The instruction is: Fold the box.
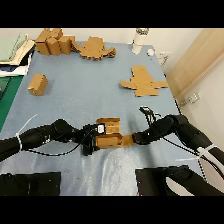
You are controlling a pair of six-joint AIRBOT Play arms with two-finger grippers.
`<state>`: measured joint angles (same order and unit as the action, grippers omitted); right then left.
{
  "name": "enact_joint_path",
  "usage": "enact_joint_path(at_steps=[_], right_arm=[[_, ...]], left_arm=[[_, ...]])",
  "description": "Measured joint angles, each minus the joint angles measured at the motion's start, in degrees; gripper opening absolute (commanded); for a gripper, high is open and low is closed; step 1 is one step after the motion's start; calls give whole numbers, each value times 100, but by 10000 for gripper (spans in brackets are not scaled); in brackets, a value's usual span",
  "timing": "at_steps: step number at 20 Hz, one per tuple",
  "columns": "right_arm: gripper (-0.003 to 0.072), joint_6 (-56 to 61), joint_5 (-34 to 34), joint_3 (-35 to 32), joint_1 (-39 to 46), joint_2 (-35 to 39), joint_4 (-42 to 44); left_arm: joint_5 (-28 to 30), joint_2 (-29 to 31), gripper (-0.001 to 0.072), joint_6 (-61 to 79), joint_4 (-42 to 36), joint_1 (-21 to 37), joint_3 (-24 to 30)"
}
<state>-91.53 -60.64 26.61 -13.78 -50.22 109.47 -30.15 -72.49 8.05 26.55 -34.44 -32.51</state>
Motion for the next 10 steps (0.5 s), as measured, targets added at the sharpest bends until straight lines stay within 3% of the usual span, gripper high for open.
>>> enact_joint_path(at_steps=[10], right_arm=[[4,-507,15,-7,9,-76,1224]], left_arm=[[0,0,474,2,2,0,0]])
